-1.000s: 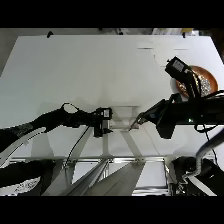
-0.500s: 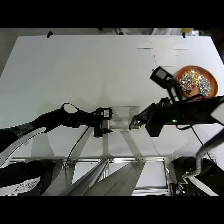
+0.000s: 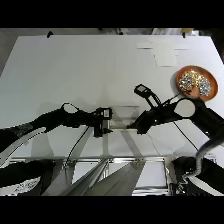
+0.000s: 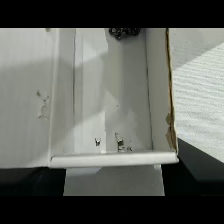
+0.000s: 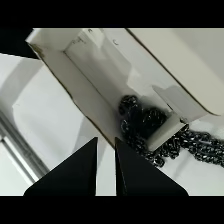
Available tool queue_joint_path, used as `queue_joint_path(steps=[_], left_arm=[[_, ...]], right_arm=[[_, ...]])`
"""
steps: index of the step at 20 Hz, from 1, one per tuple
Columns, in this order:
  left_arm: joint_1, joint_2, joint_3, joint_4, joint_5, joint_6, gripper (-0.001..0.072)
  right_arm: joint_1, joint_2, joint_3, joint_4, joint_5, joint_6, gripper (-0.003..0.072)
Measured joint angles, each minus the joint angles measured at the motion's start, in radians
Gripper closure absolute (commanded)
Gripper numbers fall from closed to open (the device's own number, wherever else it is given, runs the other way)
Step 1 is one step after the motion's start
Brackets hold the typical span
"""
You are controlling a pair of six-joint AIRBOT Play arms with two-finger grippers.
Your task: Fold the box and place the chain.
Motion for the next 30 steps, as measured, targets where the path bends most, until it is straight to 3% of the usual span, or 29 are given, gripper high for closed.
queue_joint_path(steps=[7,14,15,17,30], left_arm=[[0.0,0.0,0.0,0.0,0.0,0.0,0.0538],[0.0,0.0,0.0,0.0,0.0,0.0,0.0538],[0.0,0.0,0.0,0.0,0.0,0.0,0.0539],[0.0,0.0,0.0,0.0,0.0,0.0,0.0539],[0.0,0.0,0.0,0.0,0.0,0.0,0.0539]], right_arm=[[-0.012,0.016,0.008,-0.064,0.024,0.009,0.0588],[-0.187,0.047,0.017,-0.268,0.082,0.168,0.0605],[-0.202,0.038,0.01,-0.287,0.076,0.182,0.058],[-0.215,0.009,-0.003,-0.315,0.056,0.195,0.0455],[-0.13,-0.161,-0.02,-0.357,-0.055,0.216,0.0456]])
